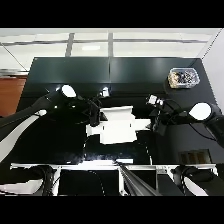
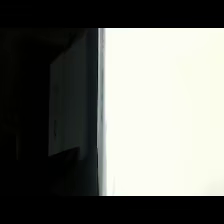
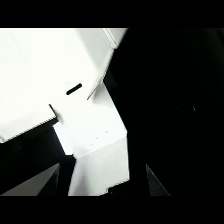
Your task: Fold the box and place the chain.
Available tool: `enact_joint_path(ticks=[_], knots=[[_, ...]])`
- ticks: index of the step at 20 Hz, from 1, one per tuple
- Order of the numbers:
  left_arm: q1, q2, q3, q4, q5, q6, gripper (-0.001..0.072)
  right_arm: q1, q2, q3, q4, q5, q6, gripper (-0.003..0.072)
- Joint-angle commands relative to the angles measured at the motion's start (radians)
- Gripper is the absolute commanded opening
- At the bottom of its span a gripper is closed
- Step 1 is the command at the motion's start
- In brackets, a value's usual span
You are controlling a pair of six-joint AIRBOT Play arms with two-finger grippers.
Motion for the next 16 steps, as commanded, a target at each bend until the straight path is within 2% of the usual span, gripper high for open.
enact_joint_path(ticks=[1, 7, 10, 12, 14, 16], knots=[[-0.02, -0.021, 0.0, 0.044, 0.037, 0.029, 0.0026, 0.065, -0.002, -0.043, 0.002, -0.052, -0.078, 0.0628], [-0.02, -0.055, 0.0, 0.04, 0.041, 0.027, 0.0026, 0.138, -0.002, -0.124, 0.043, -0.089, -0.08, 0.0628], [-0.02, -0.055, 0.001, 0.032, 0.039, 0.026, 0.0026, 0.178, -0.003, -0.153, 0.055, -0.096, -0.143, 0.0628], [-0.019, -0.055, 0.001, 0.032, 0.039, 0.026, 0.0026, 0.199, -0.006, -0.181, 0.071, -0.138, -0.161, 0.0629], [-0.02, -0.055, 0.001, 0.032, 0.038, 0.026, 0.0026, 0.207, -0.022, -0.201, 0.166, -0.179, -0.167, 0.0629], [-0.02, -0.055, 0.001, 0.032, 0.037, 0.026, 0.0026, 0.246, -0.039, -0.225, 0.253, -0.268, -0.183, 0.063]])
